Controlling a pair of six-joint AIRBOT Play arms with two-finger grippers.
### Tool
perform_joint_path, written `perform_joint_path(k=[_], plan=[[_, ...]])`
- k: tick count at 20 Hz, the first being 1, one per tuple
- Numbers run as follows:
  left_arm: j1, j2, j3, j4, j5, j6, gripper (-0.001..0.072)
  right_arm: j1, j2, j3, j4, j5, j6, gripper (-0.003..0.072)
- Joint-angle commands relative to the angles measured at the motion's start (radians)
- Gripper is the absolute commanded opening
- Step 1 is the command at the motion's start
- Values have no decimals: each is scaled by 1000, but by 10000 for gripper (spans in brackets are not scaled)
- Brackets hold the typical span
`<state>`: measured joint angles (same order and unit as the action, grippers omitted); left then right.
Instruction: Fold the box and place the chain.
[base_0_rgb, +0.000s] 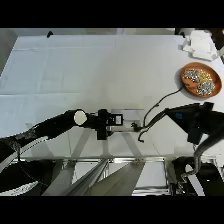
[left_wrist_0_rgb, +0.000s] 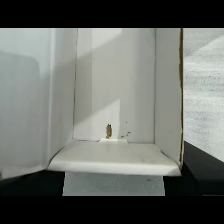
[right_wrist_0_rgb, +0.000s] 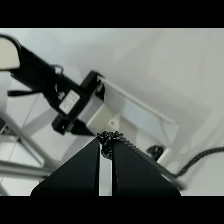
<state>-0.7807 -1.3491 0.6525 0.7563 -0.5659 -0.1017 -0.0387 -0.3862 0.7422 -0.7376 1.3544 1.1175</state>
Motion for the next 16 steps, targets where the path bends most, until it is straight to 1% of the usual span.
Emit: perform_joint_path(k=[1, 3, 10, 13, 16], plan=[[0, 0, 0, 0, 0, 0, 348, 0, 2, -160, 69, -24, -63, 16], [0, 0, 0, 0, 0, 0, 348, 0, 2, -213, 100, -62, -93, 16], [0, 0, 0, 0, 0, 0, 348, 0, -5, -308, 117, -194, -106, 16], [0, 0, 0, 0, 0, 0, 348, 0, -50, -354, 185, -246, -148, 16], [0, 0, 0, 0, 0, 0, 348, 0, -146, -362, 272, -297, -227, 16]])
